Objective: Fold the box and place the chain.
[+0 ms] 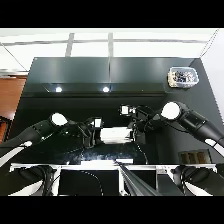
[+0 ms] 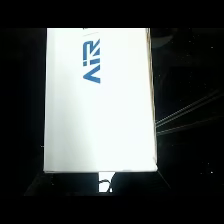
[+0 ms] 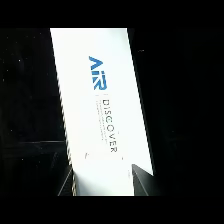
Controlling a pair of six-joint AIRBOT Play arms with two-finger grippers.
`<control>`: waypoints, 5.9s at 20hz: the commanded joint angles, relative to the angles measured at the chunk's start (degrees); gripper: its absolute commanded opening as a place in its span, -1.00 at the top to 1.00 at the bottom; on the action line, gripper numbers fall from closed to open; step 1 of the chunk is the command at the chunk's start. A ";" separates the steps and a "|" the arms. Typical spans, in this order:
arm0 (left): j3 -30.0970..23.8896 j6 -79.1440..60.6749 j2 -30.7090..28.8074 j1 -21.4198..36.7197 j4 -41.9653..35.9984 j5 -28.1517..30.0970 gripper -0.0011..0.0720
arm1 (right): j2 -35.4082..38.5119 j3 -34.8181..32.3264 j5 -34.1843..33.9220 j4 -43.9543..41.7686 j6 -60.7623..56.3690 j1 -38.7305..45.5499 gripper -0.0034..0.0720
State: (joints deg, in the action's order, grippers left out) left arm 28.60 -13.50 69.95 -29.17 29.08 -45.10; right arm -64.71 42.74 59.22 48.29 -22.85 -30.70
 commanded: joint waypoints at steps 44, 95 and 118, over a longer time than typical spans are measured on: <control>0.04 0.00 0.00 -0.02 0.00 0.02 -0.30 | -9.75 -3.28 -0.61 -26.60 -37.18 2.01 0.87; 14.23 38.29 0.98 -14.73 13.53 3.02 -0.99 | 20.39 4.31 15.98 -8.59 -39.95 41.66 0.87; 14.23 38.29 4.98 -19.87 18.95 9.40 -0.99 | 20.39 4.20 15.98 -8.59 -39.95 41.66 0.87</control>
State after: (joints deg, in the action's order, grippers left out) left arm 42.78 24.80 73.36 -48.14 47.29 -37.87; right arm -44.36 46.96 75.18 39.72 -62.78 10.96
